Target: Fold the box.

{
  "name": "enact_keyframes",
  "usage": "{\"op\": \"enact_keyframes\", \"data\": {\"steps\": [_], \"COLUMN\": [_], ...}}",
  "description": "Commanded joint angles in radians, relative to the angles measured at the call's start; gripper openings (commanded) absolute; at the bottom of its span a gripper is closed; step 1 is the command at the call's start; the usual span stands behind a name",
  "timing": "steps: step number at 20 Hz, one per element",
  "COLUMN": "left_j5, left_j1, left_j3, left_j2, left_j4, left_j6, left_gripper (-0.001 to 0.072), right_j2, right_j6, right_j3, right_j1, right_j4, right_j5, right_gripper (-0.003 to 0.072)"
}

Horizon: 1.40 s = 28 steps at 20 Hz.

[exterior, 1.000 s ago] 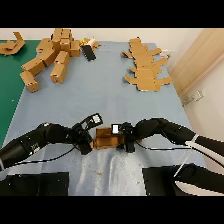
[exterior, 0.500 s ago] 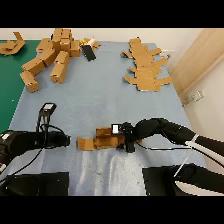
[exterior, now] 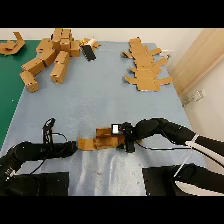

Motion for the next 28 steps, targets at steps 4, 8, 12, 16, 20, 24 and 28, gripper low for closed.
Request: {"op": "enact_keyframes", "data": {"steps": [4, 8, 12, 16, 20, 24, 28], "left_j5": [0.204, 0.242, 0.228, 0.190, 0.159, 0.217, 0.308], "left_j1": [-0.112, -0.160, -0.164, -0.164, -0.171, -0.217, -0.285], "left_j3": [-0.011, -0.006, 0.024, 0.044, 0.057, 0.058, 0.063], "left_j2": [-0.101, -0.124, -0.111, -0.106, -0.107, -0.113, -0.135], "left_j4": [-0.163, -0.305, -0.335, -0.370, -0.406, -0.422, -0.463], "left_j6": [0.082, 0.182, 0.202, 0.203, 0.218, 0.197, 0.191], "left_gripper": [0.0012, 0.0012, 0.0011, 0.0011, 0.0011, 0.0011, 0.0011], "right_j2": [-0.001, -0.001, -0.001, -0.001, -0.001, -0.001, -0.001], "right_j6": [0.000, 0.000, 0.000, 0.000, 0.000, 0.000, 0.000], "right_j3": [0.000, 0.000, 0.000, 0.000, 0.000, 0.000, 0.000], "right_j1": [0.000, 0.001, 0.000, 0.001, 0.001, 0.000, 0.001], "right_j4": [0.001, 0.001, 0.000, 0.001, 0.001, 0.001, 0.001], "right_j5": [0.000, 0.000, 0.000, 0.000, 0.000, -0.001, -0.001], "right_gripper": [0.0498, 0.0498, 0.0499, 0.0499, 0.0499, 0.0499, 0.0499]}}
